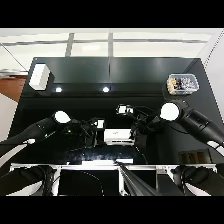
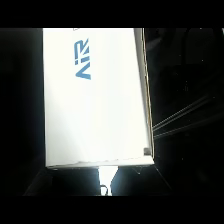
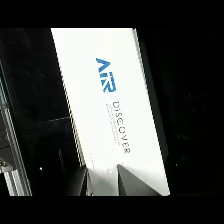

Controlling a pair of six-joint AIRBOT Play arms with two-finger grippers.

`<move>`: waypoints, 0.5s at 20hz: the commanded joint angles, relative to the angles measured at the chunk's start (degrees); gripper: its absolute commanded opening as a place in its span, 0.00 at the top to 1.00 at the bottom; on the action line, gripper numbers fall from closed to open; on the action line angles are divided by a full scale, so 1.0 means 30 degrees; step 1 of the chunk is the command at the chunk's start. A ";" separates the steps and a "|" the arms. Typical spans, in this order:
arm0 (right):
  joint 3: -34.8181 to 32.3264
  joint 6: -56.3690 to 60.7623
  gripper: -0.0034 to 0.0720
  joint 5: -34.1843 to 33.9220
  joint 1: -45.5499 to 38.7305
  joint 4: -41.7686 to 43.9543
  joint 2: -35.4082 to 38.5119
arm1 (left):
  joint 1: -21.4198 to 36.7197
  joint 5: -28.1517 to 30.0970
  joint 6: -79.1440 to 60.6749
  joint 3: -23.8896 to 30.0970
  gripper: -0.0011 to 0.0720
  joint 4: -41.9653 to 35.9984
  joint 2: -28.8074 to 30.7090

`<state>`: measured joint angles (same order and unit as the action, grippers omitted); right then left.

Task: Fold the box and place the chain.

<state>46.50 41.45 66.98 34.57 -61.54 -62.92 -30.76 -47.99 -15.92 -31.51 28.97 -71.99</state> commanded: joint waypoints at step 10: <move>-0.0372 0.0634 0.69 -0.0933 0.0699 0.0080 -0.0007 | -0.0015 -0.0007 -0.0058 -0.0007 0.33 0.0007 -0.0015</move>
<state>45.84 42.92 64.42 36.56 -61.47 -62.92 -30.76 -47.97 -16.10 -31.53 29.02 -71.99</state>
